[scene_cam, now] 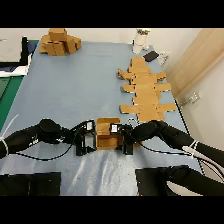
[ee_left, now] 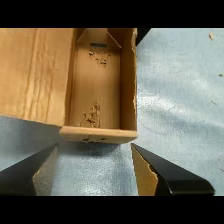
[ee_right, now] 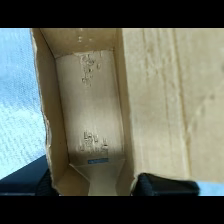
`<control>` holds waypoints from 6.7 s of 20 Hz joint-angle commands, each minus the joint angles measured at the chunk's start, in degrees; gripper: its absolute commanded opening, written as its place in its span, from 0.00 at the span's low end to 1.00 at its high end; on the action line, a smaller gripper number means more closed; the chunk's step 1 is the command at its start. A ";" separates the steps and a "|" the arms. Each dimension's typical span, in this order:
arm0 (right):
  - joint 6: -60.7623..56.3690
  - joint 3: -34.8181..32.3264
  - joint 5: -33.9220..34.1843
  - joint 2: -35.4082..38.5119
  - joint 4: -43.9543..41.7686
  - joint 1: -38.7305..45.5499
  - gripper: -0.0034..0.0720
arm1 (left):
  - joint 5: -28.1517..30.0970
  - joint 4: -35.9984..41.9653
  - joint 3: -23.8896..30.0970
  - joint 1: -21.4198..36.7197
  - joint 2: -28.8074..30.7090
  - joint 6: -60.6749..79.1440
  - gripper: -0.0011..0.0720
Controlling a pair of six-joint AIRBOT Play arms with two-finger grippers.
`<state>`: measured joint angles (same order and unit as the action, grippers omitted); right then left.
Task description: Fold the box.
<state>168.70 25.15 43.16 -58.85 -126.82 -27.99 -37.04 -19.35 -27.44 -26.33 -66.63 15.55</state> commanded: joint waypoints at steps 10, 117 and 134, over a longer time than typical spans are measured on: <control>-0.02 0.02 0.00 0.00 0.02 0.02 0.79 | 1.05 -1.46 -3.39 -3.06 -4.11 0.04 0.97; -84.65 7.39 10.64 15.58 1.29 1.07 0.06 | -0.83 -20.04 -2.78 -0.48 1.97 -22.97 0.73; -84.67 7.39 9.62 15.58 3.41 1.07 0.06 | -1.09 -17.09 -2.73 -0.85 0.17 -18.27 0.73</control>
<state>84.01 32.56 52.84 -43.29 -123.44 -26.89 -37.71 -36.38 -30.22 -27.16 -66.41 -3.81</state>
